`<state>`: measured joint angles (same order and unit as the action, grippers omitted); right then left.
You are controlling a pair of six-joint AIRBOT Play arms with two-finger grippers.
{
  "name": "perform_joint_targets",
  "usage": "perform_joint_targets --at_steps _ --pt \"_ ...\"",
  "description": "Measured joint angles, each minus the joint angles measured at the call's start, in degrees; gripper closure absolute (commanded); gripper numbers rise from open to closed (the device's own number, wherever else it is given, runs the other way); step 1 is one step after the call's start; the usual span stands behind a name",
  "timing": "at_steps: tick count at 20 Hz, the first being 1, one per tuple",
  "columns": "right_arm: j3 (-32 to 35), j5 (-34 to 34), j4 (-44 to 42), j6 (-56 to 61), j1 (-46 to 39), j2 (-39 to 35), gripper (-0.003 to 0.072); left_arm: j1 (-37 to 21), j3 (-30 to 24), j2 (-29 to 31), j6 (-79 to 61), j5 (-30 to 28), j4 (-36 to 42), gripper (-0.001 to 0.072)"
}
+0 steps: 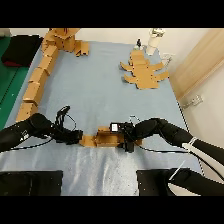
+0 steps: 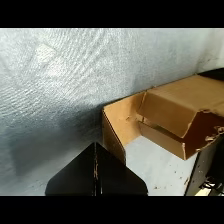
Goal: Fold the box.
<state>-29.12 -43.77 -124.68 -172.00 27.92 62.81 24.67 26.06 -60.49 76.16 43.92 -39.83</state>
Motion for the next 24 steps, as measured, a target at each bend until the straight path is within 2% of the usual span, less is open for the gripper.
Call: perform_joint_targets --at_steps 9,21,23,24 --pt "0.0 0.0 0.0 0.0 0.0 0.0 0.0183 4.3 -0.2 -2.2 -1.5 -1.2 5.7 0.07" --pt "0.0 0.0 0.0 0.0 0.0 0.0 0.0183 5.2 3.2 0.1 -1.8 1.3 8.1 0.0695" --pt "0.0 0.0 0.0 0.0 0.0 0.0 0.0183 5.2 3.7 0.2 -1.8 1.5 8.1 0.041" --pt "0.0 0.0 0.0 0.0 0.0 0.0 0.0183 5.2 4.0 0.2 -1.5 1.6 8.2 0.0428"
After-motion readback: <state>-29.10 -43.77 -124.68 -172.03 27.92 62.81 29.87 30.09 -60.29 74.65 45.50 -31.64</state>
